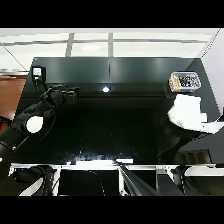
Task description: Fold the box and place the chain.
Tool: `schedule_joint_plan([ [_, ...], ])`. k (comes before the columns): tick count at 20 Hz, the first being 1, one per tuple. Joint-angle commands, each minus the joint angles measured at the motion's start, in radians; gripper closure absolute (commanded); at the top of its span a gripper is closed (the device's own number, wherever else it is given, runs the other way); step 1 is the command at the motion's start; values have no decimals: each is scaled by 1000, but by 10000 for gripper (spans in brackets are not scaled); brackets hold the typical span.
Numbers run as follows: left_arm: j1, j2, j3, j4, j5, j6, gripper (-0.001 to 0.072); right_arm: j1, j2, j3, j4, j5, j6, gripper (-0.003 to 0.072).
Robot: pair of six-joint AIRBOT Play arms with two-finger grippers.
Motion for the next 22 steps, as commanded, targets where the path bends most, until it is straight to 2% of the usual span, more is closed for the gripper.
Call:
schedule_joint_plan([
  [1, 0, 0, 0, 0, -8, 0, 3, 40, 49, -46, 167, 45, -83, 672],
  [2, 0, 0, 0, -4, -12, 0, 4, 64, 73, -74, 214, 34, -87, 672],
  [4, 0, 0, 0, -63, -69, -1, 4, 109, 126, -158, 410, 11, -99, 672],
  [6, 0, 0, 0, -195, -207, 0, 5, 174, 188, -256, 604, 25, -190, 672],
  [8, -5, 0, 0, -214, -313, 0, 5, 260, 282, -359, 679, -19, -232, 672],
  [10, -17, 0, -1, -216, -350, 1, 5, 358, 406, -484, 711, -142, -249, 672],
  [14, -65, -16, -1, -214, -348, 4, 5, 575, 648, -779, 840, -423, -249, 672],
  [16, -70, -31, 0, -245, -365, 0, 5, 681, 724, -888, 895, -530, -246, 672],
  [18, -48, -60, 3, -299, -411, 4, 7, 774, 760, -951, 937, -588, -232, 672],
  [20, 7, -105, 36, -320, -538, 21, 8, 848, 760, -959, 930, -592, -227, 672],
  [22, 114, -196, 80, -484, -777, 241, 7, 885, 760, -959, 934, -597, -227, 672],
])
